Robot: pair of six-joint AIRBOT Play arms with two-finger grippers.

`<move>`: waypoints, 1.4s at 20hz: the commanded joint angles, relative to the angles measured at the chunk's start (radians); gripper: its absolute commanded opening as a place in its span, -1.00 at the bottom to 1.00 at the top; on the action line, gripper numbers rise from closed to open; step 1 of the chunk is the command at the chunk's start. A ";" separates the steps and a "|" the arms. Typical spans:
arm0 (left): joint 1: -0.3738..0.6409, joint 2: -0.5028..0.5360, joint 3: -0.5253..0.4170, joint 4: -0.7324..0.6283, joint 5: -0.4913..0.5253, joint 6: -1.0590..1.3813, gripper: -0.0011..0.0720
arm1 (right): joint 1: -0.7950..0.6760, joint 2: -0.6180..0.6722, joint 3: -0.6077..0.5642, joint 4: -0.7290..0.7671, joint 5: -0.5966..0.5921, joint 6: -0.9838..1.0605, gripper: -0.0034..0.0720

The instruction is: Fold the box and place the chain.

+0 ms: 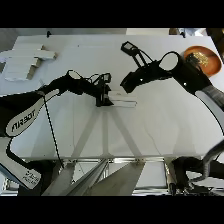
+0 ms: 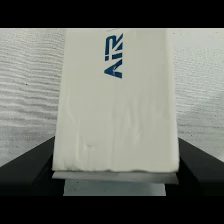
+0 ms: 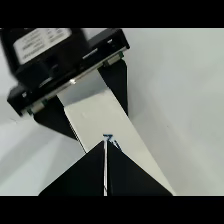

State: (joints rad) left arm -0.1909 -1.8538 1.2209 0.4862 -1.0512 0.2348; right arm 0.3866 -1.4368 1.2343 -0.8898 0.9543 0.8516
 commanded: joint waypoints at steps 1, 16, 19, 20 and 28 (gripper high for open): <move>0.000 0.000 0.001 0.001 0.000 0.000 0.33 | -0.027 -0.068 0.000 0.142 -0.002 0.114 -0.88; 0.000 0.000 0.001 0.001 0.000 0.000 0.33 | 0.069 -0.251 -0.003 0.179 0.027 0.146 -0.88; 0.000 0.000 0.001 0.001 0.000 0.000 0.33 | 0.071 -0.251 -0.007 0.135 0.029 0.147 -0.88; 0.000 0.000 0.001 0.001 0.000 0.000 0.33 | 0.071 -0.251 -0.012 0.133 0.029 0.147 -0.88; 0.000 0.000 0.001 0.001 0.000 0.000 0.33 | 0.071 -0.233 -0.044 0.165 -0.033 0.142 -0.88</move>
